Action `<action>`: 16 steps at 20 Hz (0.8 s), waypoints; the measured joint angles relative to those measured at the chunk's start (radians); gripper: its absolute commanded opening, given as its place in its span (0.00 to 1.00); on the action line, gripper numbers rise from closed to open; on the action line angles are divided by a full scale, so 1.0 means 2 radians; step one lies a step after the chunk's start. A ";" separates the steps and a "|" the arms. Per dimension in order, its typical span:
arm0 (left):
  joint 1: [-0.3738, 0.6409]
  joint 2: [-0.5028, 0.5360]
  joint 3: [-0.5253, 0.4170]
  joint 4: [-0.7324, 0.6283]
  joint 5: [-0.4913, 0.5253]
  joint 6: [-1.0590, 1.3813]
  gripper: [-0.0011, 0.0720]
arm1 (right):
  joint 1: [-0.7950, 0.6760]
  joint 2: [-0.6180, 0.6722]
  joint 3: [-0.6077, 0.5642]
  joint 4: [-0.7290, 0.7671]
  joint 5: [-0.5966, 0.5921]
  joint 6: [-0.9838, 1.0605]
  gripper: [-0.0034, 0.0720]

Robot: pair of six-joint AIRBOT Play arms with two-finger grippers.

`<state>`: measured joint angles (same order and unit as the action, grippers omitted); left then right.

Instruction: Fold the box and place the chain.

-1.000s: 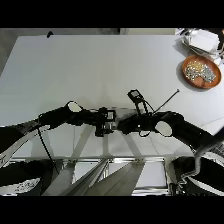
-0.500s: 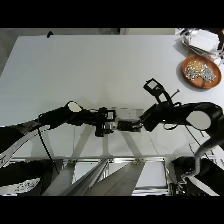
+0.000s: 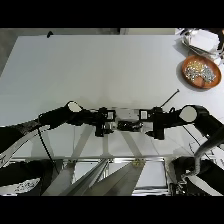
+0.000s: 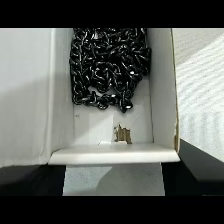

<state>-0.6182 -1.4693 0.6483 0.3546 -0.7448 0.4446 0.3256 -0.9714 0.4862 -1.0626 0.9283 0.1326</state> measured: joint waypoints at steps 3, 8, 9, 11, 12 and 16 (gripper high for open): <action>0.000 0.000 0.000 0.000 0.000 0.000 0.30 | -0.002 -0.036 -0.005 0.034 -0.028 -0.038 0.95; 0.000 0.000 0.000 0.000 0.000 0.000 0.30 | -0.003 -0.064 -0.007 0.077 -0.055 -0.074 0.49; 0.000 0.000 0.000 0.000 0.000 0.000 0.30 | -0.003 -0.066 -0.007 0.080 -0.056 -0.077 0.40; 0.000 0.000 0.000 0.000 0.000 0.000 0.30 | -0.003 -0.068 -0.008 0.081 -0.061 -0.079 0.22; 0.000 0.000 0.000 0.000 0.000 0.000 0.30 | -0.003 -0.069 -0.008 0.077 -0.061 -0.080 0.13; 0.000 0.000 0.000 0.000 0.000 0.000 0.30 | -0.003 -0.070 -0.008 0.057 -0.054 -0.077 0.07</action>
<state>-0.6182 -1.4693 0.6483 0.3550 -0.7452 0.4446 0.3199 -1.1114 0.4706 -0.9478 0.8207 -0.0219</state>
